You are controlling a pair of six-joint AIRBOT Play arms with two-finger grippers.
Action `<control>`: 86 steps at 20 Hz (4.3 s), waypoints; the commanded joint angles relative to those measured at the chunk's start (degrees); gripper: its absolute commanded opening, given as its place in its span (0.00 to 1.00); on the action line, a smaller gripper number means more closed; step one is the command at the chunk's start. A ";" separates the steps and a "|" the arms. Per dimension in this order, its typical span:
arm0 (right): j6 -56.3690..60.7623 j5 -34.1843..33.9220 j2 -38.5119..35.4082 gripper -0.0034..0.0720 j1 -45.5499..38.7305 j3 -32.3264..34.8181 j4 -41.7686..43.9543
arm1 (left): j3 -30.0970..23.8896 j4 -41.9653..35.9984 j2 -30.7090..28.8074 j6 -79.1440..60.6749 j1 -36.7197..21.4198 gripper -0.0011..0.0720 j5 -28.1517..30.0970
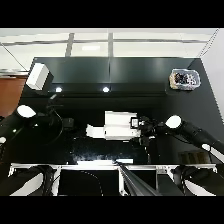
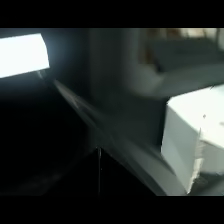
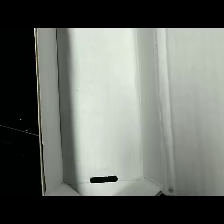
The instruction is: Fold the box and place the chain.
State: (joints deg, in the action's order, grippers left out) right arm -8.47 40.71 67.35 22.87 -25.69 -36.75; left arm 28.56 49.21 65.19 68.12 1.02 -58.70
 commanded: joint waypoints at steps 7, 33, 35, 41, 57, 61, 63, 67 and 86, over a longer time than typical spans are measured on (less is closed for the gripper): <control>0.02 0.02 0.04 0.60 0.04 0.02 0.02 | 0.87 -17.11 15.39 -5.03 9.81 0.06 0.52; 0.02 0.02 0.04 0.60 0.04 0.02 0.04 | 21.90 -2.25 15.37 15.43 26.84 0.97 -6.34; 0.04 0.02 0.04 0.60 0.02 0.02 0.04 | 23.76 -1.70 15.37 16.83 28.00 0.97 -6.32; 0.02 0.02 0.04 0.60 0.02 0.02 0.04 | 25.00 -1.64 15.37 18.73 28.30 0.93 -7.82; 0.04 0.02 0.04 0.60 0.02 0.02 0.04 | 25.00 6.84 15.39 25.94 31.67 0.69 -4.87; 0.02 0.00 0.04 0.60 0.04 0.02 0.04 | 25.03 9.44 15.39 31.30 34.58 0.69 -1.03; 0.02 0.02 0.04 0.60 0.04 0.00 0.04 | 25.03 10.40 15.41 32.85 35.30 0.69 -0.09; 0.02 0.02 0.04 0.60 0.04 0.02 0.04 | 25.03 12.39 15.39 35.95 35.69 0.69 -0.48; 0.02 0.09 0.04 0.60 0.04 0.02 -0.13 | 35.78 32.17 22.69 58.21 47.52 0.47 -5.44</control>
State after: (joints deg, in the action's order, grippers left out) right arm -8.47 40.75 67.35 22.87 -25.69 -36.86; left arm 63.75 80.34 87.22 123.50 47.92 -64.64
